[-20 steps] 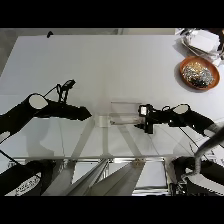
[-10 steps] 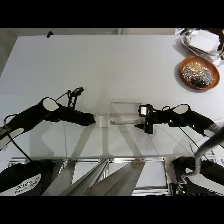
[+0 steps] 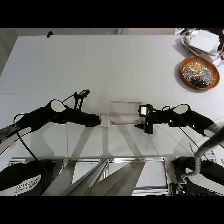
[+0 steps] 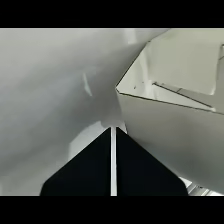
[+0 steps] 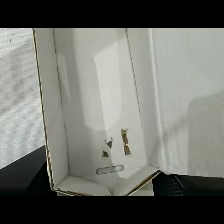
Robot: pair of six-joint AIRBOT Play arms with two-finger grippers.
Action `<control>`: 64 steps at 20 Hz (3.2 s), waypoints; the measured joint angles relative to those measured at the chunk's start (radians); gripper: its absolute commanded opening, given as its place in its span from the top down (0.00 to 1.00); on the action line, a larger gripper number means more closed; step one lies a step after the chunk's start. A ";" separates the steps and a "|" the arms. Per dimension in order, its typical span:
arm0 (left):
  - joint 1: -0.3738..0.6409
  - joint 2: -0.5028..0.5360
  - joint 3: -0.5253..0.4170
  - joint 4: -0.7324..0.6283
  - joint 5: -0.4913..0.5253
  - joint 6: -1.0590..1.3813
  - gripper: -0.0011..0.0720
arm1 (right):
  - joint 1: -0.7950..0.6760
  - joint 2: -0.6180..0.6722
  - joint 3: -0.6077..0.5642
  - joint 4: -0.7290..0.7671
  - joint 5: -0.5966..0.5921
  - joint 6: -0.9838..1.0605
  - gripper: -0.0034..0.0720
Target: Fold the box and place the chain.
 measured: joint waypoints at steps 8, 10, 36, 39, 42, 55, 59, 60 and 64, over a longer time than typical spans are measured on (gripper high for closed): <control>-0.042 0.034 0.019 -0.139 0.018 0.087 0.65 | 0.000 0.000 0.000 0.000 0.000 0.000 0.39; -0.060 0.033 0.021 -0.170 0.024 0.106 0.58 | 0.000 0.000 0.000 0.000 0.000 0.000 0.39; -0.148 -0.030 0.180 0.063 0.018 -0.174 0.45 | 0.000 0.000 0.000 0.000 0.000 0.000 0.39; -0.178 -0.041 0.233 0.184 -0.004 -0.314 0.45 | 0.000 0.000 0.000 0.000 0.000 0.000 0.39; -0.211 -0.061 0.289 0.287 -0.021 -0.436 0.45 | 0.000 0.000 0.000 0.000 0.000 0.000 0.39; -0.317 -0.150 0.445 0.595 -0.129 -0.901 0.46 | 0.000 0.000 0.000 0.000 0.000 0.000 0.39; -0.353 -0.227 0.539 0.649 -0.206 -0.977 0.50 | 0.000 0.000 0.000 0.000 0.000 0.000 0.39; -0.360 -0.245 0.560 0.657 -0.227 -0.996 0.54 | 0.000 0.000 0.000 0.000 0.000 0.000 0.39; -0.383 -0.284 0.602 0.692 -0.259 -1.069 0.62 | 0.000 0.000 0.000 0.000 0.000 0.000 0.39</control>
